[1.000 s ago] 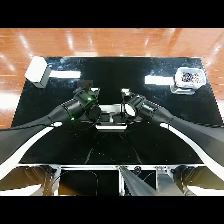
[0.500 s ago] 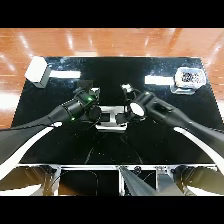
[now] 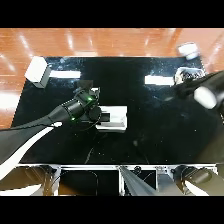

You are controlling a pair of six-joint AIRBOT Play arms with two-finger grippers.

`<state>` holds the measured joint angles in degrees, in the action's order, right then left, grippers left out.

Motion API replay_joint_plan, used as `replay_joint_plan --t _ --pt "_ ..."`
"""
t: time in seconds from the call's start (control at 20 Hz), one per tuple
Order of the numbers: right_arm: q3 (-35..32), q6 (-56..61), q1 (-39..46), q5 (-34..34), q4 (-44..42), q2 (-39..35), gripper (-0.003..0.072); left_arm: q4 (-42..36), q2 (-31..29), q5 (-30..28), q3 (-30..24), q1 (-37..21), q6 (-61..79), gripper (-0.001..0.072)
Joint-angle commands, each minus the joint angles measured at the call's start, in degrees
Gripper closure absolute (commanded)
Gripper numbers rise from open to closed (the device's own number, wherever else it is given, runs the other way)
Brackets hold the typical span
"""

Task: Fold the box and place the chain.

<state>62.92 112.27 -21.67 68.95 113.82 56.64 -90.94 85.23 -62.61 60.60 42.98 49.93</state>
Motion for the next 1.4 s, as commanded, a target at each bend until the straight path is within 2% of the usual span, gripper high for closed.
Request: replay_joint_plan --t 0.0,0.1,0.25,0.4,0.55,0.7,0.95,1.0,1.05,1.1,1.15,1.35 --pt "1.7 -7.1 20.4 -14.6 -5.6 5.0 0.0073 -0.1 0.0 -0.9 0.0 0.0 0.0 0.0691" --pt "7.1 -9.9 28.5 -16.1 -11.0 15.0 0.0073 -0.3 0.0 0.5 0.0 -0.1 0.0 0.0691" --pt "18.6 -13.0 35.4 -15.1 -17.7 32.1 0.0073 -0.2 0.0 1.6 0.0 -0.1 0.0 0.0691" --pt "30.6 -14.7 38.2 -12.0 -23.0 45.7 0.0073 -0.2 0.0 1.4 0.0 -0.1 0.0 0.0691" --pt "38.9 -14.7 38.5 -11.1 -23.3 53.8 0.0073 -0.1 0.0 1.4 0.0 -0.1 0.0 0.0691" --pt "42.4 -14.6 38.5 -10.9 -23.8 57.4 0.0074 -0.2 0.0 1.5 0.0 -0.1 0.0 0.0691" --pt "42.8 -14.8 38.4 -8.2 -25.6 59.3 0.0076 -0.2 0.0 1.7 0.0 -0.1 0.0 0.0691" --pt "42.8 -14.8 38.4 -7.9 -25.6 59.5 0.0181 -0.2 0.0 1.6 0.0 -0.1 0.0 0.0691" --pt "42.8 -14.8 38.4 -7.9 -25.5 59.5 0.0210 -0.2 0.0 1.7 0.0 -0.1 0.0 0.0691" --pt "42.9 -14.8 38.4 -7.8 -25.5 59.5 0.0208 -0.2 0.0 1.7 0.0 -0.1 0.0 0.0691" --pt "43.4 -14.9 38.4 -7.5 -25.5 59.5 0.0161 -0.2 0.0 1.6 0.0 -0.1 0.0 0.0691" --pt "48.0 -15.7 38.4 -2.8 -22.8 59.1 0.0160 -0.2 0.0 1.7 0.0 -0.1 0.0 0.0691"
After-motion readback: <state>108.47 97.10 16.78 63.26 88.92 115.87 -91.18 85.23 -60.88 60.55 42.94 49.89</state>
